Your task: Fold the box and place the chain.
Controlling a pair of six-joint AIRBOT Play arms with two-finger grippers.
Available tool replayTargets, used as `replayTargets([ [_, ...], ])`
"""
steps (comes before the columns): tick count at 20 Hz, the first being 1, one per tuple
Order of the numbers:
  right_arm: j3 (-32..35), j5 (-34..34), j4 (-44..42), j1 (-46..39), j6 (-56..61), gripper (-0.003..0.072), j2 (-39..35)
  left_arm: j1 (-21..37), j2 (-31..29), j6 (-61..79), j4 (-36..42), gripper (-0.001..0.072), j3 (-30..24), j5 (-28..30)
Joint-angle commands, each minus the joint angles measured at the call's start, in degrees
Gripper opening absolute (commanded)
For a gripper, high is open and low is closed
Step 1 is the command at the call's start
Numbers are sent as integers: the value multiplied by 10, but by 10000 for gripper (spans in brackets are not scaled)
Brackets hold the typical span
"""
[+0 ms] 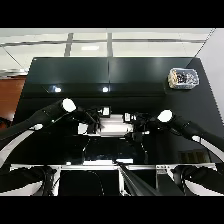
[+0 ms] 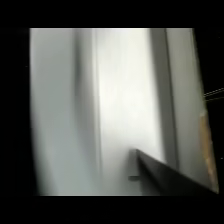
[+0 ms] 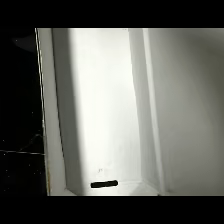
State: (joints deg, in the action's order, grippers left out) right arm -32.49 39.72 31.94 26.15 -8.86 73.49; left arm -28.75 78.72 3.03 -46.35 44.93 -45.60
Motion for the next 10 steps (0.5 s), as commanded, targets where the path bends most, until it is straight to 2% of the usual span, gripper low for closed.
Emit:
replayTargets([
  [1, 0, 0, 0, 0, 1, 481, 0, 11, -34, -89, -54, 654, 4, -2],
  [4, 0, 0, 0, 0, 1, 481, 0, 40, -115, -202, -167, 653, 4, -48],
  [6, 0, 0, 0, 0, 1, 481, 0, 70, -165, -276, -213, 649, 4, -120],
  [8, 0, 0, 0, 0, 0, 481, 0, 109, -196, -364, -214, 638, 4, -213],
  [9, 0, 0, 0, 0, 0, 482, 0, 127, -201, -417, -201, 612, 3, -262],
  [10, 0, 0, 0, 0, 0, 481, 0, 141, -199, -471, -174, 501, 0, -301],
])
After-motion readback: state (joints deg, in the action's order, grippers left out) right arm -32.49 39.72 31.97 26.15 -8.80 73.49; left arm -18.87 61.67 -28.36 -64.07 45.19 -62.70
